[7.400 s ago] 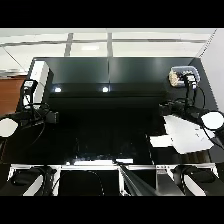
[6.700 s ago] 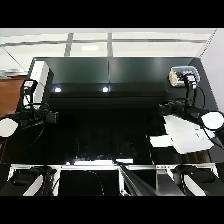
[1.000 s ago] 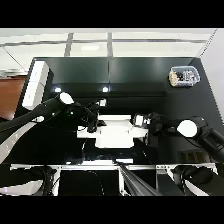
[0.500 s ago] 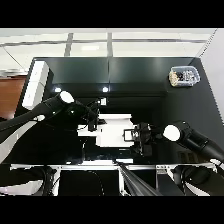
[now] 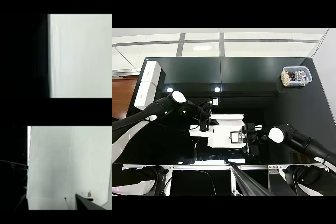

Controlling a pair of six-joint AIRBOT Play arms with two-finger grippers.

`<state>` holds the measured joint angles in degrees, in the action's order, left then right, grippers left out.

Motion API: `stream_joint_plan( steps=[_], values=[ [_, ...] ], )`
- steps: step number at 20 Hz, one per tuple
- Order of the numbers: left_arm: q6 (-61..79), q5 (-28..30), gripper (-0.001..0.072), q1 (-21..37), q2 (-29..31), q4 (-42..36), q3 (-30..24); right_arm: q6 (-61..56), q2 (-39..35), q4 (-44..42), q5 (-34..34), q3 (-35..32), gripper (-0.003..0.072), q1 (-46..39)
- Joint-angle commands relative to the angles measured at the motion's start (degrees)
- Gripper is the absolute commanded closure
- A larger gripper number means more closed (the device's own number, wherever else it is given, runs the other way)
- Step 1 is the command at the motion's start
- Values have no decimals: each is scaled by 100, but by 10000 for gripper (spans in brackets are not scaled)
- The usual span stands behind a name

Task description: Fold the box and place the chain.

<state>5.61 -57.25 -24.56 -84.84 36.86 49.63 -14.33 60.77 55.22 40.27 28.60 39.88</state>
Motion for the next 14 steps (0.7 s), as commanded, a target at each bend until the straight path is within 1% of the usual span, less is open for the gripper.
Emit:
stream_joint_plan(
  steps=[1, 3, 6, 8, 14],
  values=[
    [-2, -15, 686, -4, -52, 2, 7, 7, 48, -22, -68, -2, -25, 24],
    [-4, -15, 687, -4, -90, 2, 7, 4, 46, -28, -92, 0, -24, 24],
    [-4, -17, 686, -4, -90, 2, 7, -22, 44, -284, -354, 9, -24, 22],
    [-4, -20, 687, -4, -90, 2, 7, -155, 26, -271, -358, 107, -24, -46],
    [-4, -26, 687, -4, -90, 2, 7, -157, -223, -291, -341, 396, -24, -645]
  ],
)
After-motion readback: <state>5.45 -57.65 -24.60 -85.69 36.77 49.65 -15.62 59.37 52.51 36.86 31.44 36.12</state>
